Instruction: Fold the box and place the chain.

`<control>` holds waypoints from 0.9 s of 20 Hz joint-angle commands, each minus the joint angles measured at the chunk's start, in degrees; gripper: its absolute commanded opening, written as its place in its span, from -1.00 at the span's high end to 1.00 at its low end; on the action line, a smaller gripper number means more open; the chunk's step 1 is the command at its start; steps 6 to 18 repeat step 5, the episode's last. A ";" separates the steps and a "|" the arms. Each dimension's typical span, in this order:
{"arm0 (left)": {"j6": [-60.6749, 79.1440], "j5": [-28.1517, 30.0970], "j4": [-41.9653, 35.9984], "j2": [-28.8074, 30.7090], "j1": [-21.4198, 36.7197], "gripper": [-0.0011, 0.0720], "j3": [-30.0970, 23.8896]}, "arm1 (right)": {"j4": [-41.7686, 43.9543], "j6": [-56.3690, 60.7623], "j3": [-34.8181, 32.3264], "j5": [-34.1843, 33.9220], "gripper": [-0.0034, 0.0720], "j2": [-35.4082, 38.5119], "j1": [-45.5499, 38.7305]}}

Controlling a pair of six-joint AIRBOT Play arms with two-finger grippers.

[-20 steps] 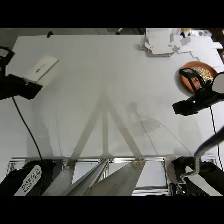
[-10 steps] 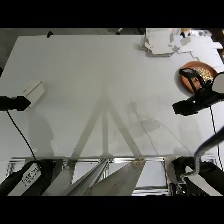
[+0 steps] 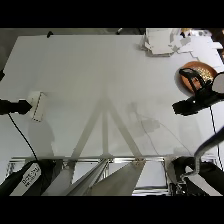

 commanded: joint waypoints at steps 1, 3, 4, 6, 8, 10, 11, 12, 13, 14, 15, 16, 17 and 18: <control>-0.20 0.28 0.04 4.44 0.04 -0.93 -0.07 | 0.02 0.00 0.00 0.00 0.81 0.04 -0.02; -0.20 0.28 0.02 7.96 0.04 -0.93 -0.07 | 0.02 0.00 0.00 0.00 0.81 0.04 0.00; -0.20 0.28 -0.02 9.49 0.04 -0.93 -0.07 | 0.02 0.00 0.00 0.00 0.81 0.04 -0.02; -0.24 0.22 -0.11 10.88 0.02 -0.92 -0.07 | 0.02 0.00 0.00 0.00 0.81 0.04 0.00; -0.24 0.22 -0.11 10.88 0.02 -0.92 -0.07 | 0.02 0.00 0.00 0.00 0.81 0.04 0.00; -0.24 0.22 -0.11 10.88 0.02 -0.92 -0.07 | 0.02 0.00 0.00 0.00 0.81 0.04 0.00; -0.24 0.22 -0.11 10.88 0.02 -0.92 -0.07 | 0.02 0.00 0.00 0.00 0.81 0.04 0.00; -0.24 0.22 -0.11 10.88 0.02 -0.92 -0.07 | 0.02 0.00 0.00 0.00 0.81 0.04 0.00; -0.24 0.22 -0.11 10.88 0.02 -0.92 -0.07 | 0.02 0.00 0.00 0.00 0.81 0.04 0.00; -0.24 0.22 -0.11 10.88 0.02 -0.92 -0.07 | 0.02 0.00 0.00 0.00 0.81 0.04 0.00; -0.24 0.22 -0.11 10.88 0.02 -0.92 -0.07 | 0.02 0.00 0.00 0.00 0.81 0.04 0.00; -0.24 0.22 -0.11 10.88 0.02 -0.92 -0.07 | 0.02 0.00 0.00 0.00 0.81 0.04 0.00; -0.24 0.22 -0.11 10.88 0.02 -0.92 -0.07 | 0.02 0.00 0.00 0.00 0.81 0.04 0.00; -0.24 0.22 -0.11 10.88 0.02 -0.92 -0.07 | 0.02 0.00 0.00 0.00 0.81 0.04 0.00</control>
